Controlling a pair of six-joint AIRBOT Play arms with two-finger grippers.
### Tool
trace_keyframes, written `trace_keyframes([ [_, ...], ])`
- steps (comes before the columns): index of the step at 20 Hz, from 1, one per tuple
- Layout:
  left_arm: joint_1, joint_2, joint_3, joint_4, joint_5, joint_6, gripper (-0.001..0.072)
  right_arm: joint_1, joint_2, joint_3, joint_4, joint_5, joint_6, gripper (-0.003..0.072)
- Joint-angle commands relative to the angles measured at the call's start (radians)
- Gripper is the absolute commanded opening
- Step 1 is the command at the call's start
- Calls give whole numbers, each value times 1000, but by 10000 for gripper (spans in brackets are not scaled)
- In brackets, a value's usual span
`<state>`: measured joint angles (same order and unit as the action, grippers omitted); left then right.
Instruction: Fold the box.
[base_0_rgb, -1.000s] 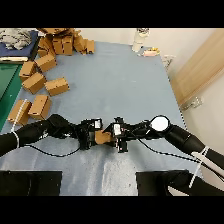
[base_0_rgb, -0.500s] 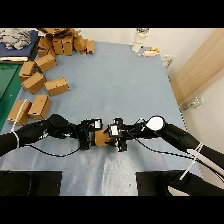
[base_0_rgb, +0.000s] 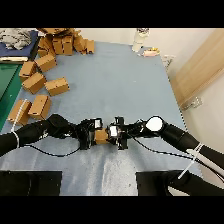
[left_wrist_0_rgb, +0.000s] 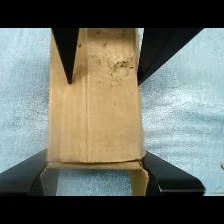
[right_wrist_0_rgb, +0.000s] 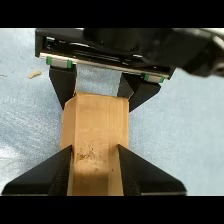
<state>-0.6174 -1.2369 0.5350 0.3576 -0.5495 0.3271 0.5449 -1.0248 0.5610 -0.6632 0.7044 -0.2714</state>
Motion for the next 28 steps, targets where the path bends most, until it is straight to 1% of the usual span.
trace_keyframes([
  [1,0,0,0,1,-3,2,463,-1,17,1,-13,6,0,454],
  [5,0,0,0,1,-2,2,463,-1,22,1,36,13,1,454],
  [9,0,0,0,1,-3,1,463,-1,22,0,38,69,1,455],
  [11,0,1,0,1,-2,2,463,12,22,0,13,43,3,453],
  [14,0,1,0,1,-2,1,462,45,16,0,-37,-11,40,432],
  [15,0,1,0,2,-3,1,463,55,14,0,-41,-18,39,399],
  [17,0,1,0,1,-3,1,463,72,16,0,-45,-53,39,392],
  [19,0,1,0,1,-2,1,462,74,16,0,-56,-77,39,345],
  [23,0,1,0,1,-3,1,463,74,16,1,-59,-85,39,338],
  [24,0,0,0,1,-2,2,463,74,19,1,-59,-84,39,325],
  [25,0,1,0,1,-2,1,463,74,25,1,-59,-84,39,289],
  [28,0,0,0,1,-2,2,463,74,60,1,-59,-83,47,290],
])
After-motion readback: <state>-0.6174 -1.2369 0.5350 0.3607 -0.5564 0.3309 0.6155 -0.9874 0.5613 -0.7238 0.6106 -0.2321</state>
